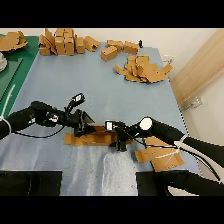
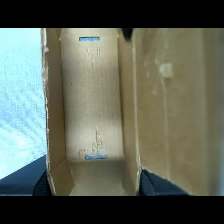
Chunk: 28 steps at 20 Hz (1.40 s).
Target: Fold the box.
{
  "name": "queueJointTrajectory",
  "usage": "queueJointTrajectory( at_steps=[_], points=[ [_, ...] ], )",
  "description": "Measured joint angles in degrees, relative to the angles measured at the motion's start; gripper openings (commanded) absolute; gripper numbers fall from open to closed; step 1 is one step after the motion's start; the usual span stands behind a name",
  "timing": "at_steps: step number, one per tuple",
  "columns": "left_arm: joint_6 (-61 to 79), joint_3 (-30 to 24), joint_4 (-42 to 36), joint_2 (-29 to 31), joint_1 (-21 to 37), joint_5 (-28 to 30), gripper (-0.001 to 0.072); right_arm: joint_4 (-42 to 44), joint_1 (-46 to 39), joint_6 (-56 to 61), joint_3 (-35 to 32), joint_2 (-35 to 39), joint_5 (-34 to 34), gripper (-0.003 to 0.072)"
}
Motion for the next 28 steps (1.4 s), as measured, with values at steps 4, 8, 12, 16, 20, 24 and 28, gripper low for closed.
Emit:
queueJointTrajectory(
  at_steps=[4,8,12,16,20,24,28],
  points=[
    [-14.3,0.0,16.6,9.4,1.6,-1.1,0.0010,0.0,0.0,0.0,0.0,0.0,0.0,0.0578],
    [-37.7,0.0,27.3,17.0,1.0,-7.4,0.0010,0.0,0.0,0.0,0.0,0.0,0.0,0.0579],
    [-54.7,0.1,26.1,17.6,-4.5,-7.5,0.0010,0.0,0.0,0.0,0.0,0.0,0.0,0.0578],
    [-59.6,2.6,19.2,11.5,-6.7,-1.2,0.0010,0.0,0.0,0.0,0.0,0.0,0.0,0.0578],
    [-60.3,8.2,14.9,1.7,-6.7,0.2,0.0011,0.0,0.0,0.0,0.0,0.0,0.0,0.0579],
    [-60.9,14.4,13.5,-7.9,-6.7,0.4,0.0010,0.0,0.0,0.0,0.0,0.0,0.0,0.0578],
    [-63.1,17.3,16.2,-13.0,-6.0,0.7,0.0010,0.0,0.0,0.0,0.0,0.0,0.0,0.0578]
  ],
)
